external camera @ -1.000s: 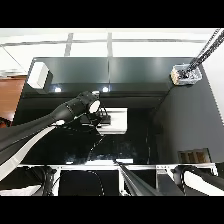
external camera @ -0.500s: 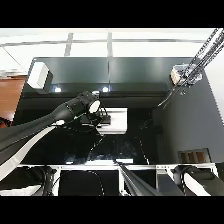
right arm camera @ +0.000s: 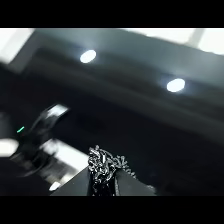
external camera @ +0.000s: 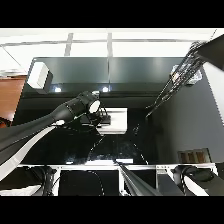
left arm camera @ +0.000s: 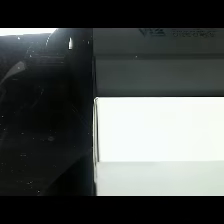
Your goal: Fold the box and place the chain.
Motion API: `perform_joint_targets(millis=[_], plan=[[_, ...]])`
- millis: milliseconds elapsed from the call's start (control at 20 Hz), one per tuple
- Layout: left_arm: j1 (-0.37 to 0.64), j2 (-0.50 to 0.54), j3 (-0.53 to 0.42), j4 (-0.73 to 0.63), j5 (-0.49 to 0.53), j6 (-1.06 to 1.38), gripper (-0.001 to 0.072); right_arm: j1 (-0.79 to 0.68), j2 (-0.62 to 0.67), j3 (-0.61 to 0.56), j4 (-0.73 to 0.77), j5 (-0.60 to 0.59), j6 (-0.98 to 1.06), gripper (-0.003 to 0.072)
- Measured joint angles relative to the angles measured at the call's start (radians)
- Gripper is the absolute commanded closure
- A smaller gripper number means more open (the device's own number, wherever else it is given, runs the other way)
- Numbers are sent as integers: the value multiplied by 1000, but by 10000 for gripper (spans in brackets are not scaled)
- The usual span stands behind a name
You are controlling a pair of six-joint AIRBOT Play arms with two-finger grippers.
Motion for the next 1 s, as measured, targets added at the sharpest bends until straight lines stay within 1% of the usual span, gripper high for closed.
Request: perform_joint_targets(millis=[150, 300, 600, 750, 1000], plan=[[0, 0, 0, 0, 2, 0, 682, 41, 0, -70, 42, -10, -3, 673], [0, 0, 0, 0, 2, 0, 682, 78, -1, -139, 73, -49, -3, 674], [0, 0, 0, 0, 2, 0, 682, 150, -4, -277, 189, -172, -47, 674], [0, 0, 0, 0, -1, 0, 682, 166, -5, -307, 249, -233, -77, 674], [0, 0, 0, 0, 0, 0, 682, 174, -6, -321, 349, -296, -121, 674]])
